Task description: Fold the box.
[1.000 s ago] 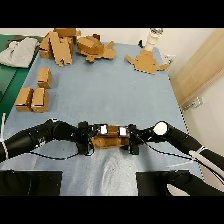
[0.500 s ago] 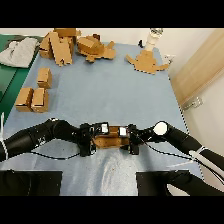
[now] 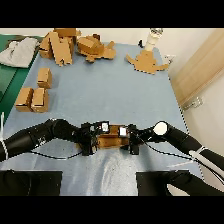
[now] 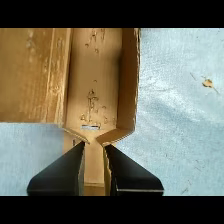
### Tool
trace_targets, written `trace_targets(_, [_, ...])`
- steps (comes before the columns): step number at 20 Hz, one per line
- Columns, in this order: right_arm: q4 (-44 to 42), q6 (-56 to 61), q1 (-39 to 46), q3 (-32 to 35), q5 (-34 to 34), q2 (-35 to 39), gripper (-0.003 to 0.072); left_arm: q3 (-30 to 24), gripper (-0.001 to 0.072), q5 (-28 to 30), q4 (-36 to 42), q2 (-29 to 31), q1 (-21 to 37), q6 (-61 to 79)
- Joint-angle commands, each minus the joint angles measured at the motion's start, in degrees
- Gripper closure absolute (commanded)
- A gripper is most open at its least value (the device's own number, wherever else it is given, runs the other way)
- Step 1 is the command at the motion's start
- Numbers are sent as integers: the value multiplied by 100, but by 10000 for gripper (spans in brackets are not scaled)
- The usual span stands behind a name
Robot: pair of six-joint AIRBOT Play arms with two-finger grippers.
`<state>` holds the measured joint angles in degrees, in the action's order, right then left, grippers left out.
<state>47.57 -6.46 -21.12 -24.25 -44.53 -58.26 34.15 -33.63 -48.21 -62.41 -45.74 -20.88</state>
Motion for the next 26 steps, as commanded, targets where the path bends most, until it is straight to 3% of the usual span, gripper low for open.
trace_targets(1, [-2, 0, -4, 4, 0, 0, 169, 7, 538, 63, 531, 0, -2, 415])
trace_targets(13, [-2, 0, -4, 4, 0, 0, 169, 7, 532, 264, 984, -149, -140, 680])
trace_targets(14, [-2, 0, -4, 4, 0, 0, 169, 7, 490, 269, 981, -155, -184, 678])
trace_targets(15, [-2, 0, -4, 4, 0, 0, 169, 7, 277, 269, 973, -160, -203, 675])
trace_targets(16, [-2, 0, -4, 4, 0, 0, 169, 7, 180, 321, 970, -160, -212, 673])
trace_targets(25, [-2, 0, -4, 4, 0, 0, 169, 7, 182, 328, 970, -157, -210, 649])
trace_targets(26, [-2, 0, -4, 4, 0, 0, 169, 7, 231, 330, 970, -157, -203, 640])
